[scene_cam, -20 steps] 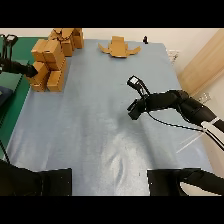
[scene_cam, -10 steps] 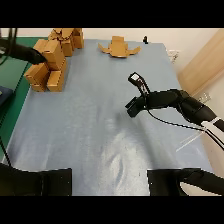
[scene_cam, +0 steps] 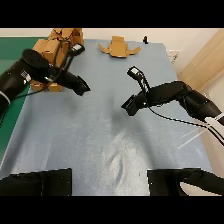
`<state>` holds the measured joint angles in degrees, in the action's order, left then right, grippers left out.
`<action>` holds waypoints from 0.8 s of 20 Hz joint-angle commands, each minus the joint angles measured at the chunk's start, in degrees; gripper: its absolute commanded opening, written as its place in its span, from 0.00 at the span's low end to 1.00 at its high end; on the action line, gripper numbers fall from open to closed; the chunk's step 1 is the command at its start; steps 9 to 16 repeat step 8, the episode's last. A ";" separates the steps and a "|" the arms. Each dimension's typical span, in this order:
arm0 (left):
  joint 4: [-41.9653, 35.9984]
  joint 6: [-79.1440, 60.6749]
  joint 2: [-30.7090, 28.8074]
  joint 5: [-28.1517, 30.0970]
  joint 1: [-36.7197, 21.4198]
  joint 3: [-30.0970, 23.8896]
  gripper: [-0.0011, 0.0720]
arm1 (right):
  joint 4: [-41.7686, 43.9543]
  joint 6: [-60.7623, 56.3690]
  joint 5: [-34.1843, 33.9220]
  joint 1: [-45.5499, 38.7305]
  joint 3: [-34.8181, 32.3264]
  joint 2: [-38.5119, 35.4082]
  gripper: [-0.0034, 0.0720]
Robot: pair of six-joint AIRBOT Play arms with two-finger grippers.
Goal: Fold the box.
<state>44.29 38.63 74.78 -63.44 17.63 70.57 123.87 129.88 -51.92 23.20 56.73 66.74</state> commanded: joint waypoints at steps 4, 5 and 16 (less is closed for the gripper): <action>-1.38 1.99 -4.20 -6.01 3.80 -5.33 0.03 | 0.22 0.02 -7.85 0.00 0.46 0.00 0.09; -1.92 2.43 -4.20 -7.23 3.80 -5.33 0.03 | 0.11 0.02 -7.93 0.00 0.46 -0.02 0.09; -3.23 5.03 -4.20 -8.20 3.80 -5.33 0.03 | -0.04 0.02 -7.96 0.00 0.46 -0.02 0.09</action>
